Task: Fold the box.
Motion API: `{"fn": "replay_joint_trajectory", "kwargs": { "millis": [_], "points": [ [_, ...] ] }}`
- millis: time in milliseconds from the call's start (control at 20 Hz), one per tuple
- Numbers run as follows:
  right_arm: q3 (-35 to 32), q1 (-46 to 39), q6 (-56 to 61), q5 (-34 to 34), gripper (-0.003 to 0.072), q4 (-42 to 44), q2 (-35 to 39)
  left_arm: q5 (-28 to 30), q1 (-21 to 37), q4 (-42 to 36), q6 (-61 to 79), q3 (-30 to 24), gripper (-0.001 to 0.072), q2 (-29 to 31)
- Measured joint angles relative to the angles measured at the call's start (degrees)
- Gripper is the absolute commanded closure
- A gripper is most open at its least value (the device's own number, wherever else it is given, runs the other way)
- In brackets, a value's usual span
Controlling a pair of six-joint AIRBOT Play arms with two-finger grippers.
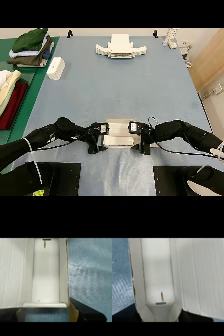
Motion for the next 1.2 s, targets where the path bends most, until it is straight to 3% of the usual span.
{"fn": "replay_joint_trajectory", "kwargs": {
  "millis": [150,200,250,1200],
  "points": [
    [0.0,0.0,0.0,0.0,0.0145,0.0,0.0,-0.35,0.0,0.31,0.0,0.04,0.0016,-0.07],
    [0.0,0.0,0.0,0.0,0.0145,0.0,0.0,-0.42,0.0,0.37,-0.02,0.07,0.0145,-0.07],
    [0.0,0.0,0.0,0.0,0.0146,0.0,0.0,-0.39,0.0,0.37,-0.02,0.07,0.0208,-0.09],
    [0.0,0.02,0.04,-0.04,0.0145,0.0,0.0,-0.57,0.02,2.01,-3.52,1.57,0.0208,-1.7]
  ]
}}
